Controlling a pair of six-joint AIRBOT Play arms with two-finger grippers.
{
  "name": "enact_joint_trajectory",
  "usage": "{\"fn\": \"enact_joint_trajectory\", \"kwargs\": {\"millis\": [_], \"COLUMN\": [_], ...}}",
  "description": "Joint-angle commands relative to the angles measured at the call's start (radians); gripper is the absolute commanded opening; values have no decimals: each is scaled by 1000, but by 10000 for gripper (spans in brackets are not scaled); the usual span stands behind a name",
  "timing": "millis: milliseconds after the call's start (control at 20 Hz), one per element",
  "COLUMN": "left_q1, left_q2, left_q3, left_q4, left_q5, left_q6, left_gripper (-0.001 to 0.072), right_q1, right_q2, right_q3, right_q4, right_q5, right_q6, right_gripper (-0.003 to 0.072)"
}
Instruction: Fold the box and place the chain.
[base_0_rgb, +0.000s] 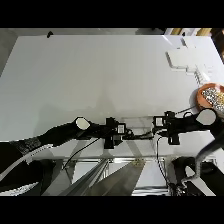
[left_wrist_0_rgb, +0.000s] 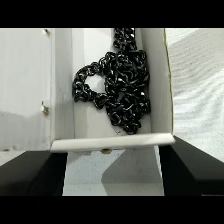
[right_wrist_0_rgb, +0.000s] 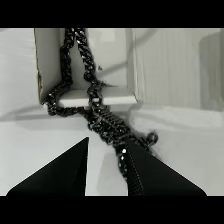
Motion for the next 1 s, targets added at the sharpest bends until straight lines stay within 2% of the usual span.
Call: {"fn": "enact_joint_trajectory", "kwargs": {"millis": [0, 100, 500, 550, 600, 750, 900, 950], "left_q1": [0, 0, 0, 0, 0, 0, 0, 0], "left_q2": [1, 1, 1, 1, 1, 1, 1, 1], "left_q3": [0, 0, 0, 0, 0, 0, 0, 0], "left_q4": [0, 0, 0, 0, 0, 0, 0, 0], "left_q5": [0, 0, 0, 0, 0, 0, 0, 0], "left_q6": [0, 0, 0, 0, 0, 0, 0, 0], "left_gripper": [207, 207, 207, 207, 207, 207, 207, 207], "right_q1": [14, 14, 14, 13, 13, 14, 14, 14], "right_q2": [-68, -82, -82, -82, -82, -55, 74, 113], "right_q3": [-8, -8, -33, -35, -34, -34, 31, 70], "right_q4": [43, 50, 77, 72, 51, -48, -229, -248], "right_q5": [-50, -61, -100, -100, -101, -98, -39, -5], "right_q6": [-77, -90, -91, -97, -92, -14, 110, 150], "right_gripper": [216, 176, 176, 123, 21, 20, 20, 20]}}
